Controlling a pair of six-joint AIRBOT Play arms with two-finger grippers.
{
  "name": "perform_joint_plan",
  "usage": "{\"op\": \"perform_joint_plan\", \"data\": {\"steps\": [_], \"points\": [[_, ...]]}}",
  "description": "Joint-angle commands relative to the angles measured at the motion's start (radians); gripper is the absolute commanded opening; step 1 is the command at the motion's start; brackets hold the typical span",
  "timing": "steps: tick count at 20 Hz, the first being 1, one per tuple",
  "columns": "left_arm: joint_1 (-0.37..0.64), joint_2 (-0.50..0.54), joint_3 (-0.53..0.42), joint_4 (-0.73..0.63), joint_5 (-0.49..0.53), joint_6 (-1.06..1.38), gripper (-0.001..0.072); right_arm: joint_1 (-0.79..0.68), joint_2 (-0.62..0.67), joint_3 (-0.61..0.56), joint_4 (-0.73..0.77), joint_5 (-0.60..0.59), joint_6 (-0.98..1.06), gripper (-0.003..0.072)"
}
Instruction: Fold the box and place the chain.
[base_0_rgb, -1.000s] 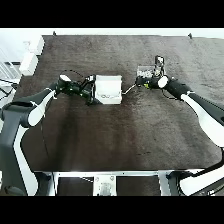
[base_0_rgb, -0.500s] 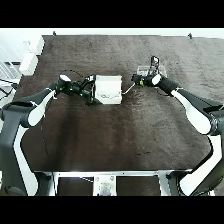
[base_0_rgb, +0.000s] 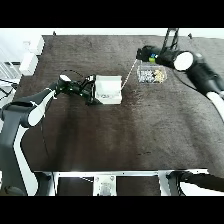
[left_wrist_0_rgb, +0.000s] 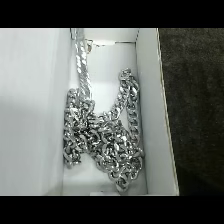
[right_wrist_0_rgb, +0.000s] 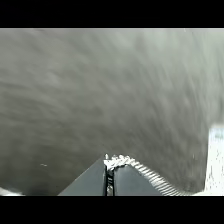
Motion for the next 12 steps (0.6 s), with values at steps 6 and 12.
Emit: {"op": "perform_joint_plan", "data": {"steps": [6,12], "points": [[0.001,0.000,0.000,0.000,0.000,0.000,0.0395,0.188,0.259,-0.009,-0.088,0.047,-0.004,0.0007],[0.001,0.000,0.000,0.000,0.000,0.000,0.0395,0.305,0.236,-0.011,-0.088,0.034,0.045,0.0007]]}}
